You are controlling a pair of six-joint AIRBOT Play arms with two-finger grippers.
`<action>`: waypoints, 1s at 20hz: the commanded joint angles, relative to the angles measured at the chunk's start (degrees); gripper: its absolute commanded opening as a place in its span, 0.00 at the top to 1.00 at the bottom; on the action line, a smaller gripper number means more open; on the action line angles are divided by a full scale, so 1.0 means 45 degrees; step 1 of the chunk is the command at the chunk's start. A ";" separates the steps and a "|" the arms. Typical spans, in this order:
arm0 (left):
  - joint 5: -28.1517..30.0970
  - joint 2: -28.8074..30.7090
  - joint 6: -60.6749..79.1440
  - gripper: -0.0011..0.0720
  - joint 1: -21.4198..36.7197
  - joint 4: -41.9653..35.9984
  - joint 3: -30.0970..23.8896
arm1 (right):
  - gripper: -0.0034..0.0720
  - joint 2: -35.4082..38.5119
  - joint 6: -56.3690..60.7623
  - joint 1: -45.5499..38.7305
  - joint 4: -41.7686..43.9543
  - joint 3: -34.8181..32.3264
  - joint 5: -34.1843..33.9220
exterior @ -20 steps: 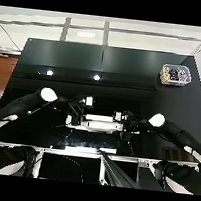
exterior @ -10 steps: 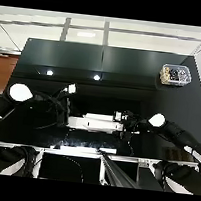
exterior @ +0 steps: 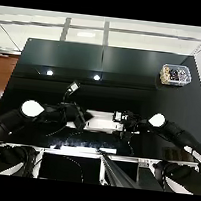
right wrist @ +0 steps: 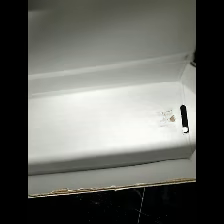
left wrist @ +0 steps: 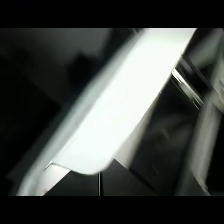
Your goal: Fold the box and place the chain.
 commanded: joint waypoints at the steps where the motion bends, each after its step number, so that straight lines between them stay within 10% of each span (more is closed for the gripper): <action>1: 0.4663 -0.1015 0.1977 0.95 -0.1452 -0.1418 -0.0010 | 0.31 0.0005 0.0000 0.0010 0.0000 -0.0005 0.0005; 6: 0.3303 -0.2744 0.2191 0.95 -0.1447 -0.0627 0.0287 | 0.31 0.0000 0.0000 0.0010 0.0000 -0.0005 0.0005; 13: 0.2293 -0.1909 0.2195 0.95 -0.0777 0.1452 0.0840 | 0.31 0.0005 0.0000 0.0010 0.0000 -0.0005 0.0010; 20: -0.4702 0.1103 0.2161 0.93 0.3094 0.3517 0.0680 | 0.31 0.0005 0.0000 0.0010 0.0000 -0.0005 0.0015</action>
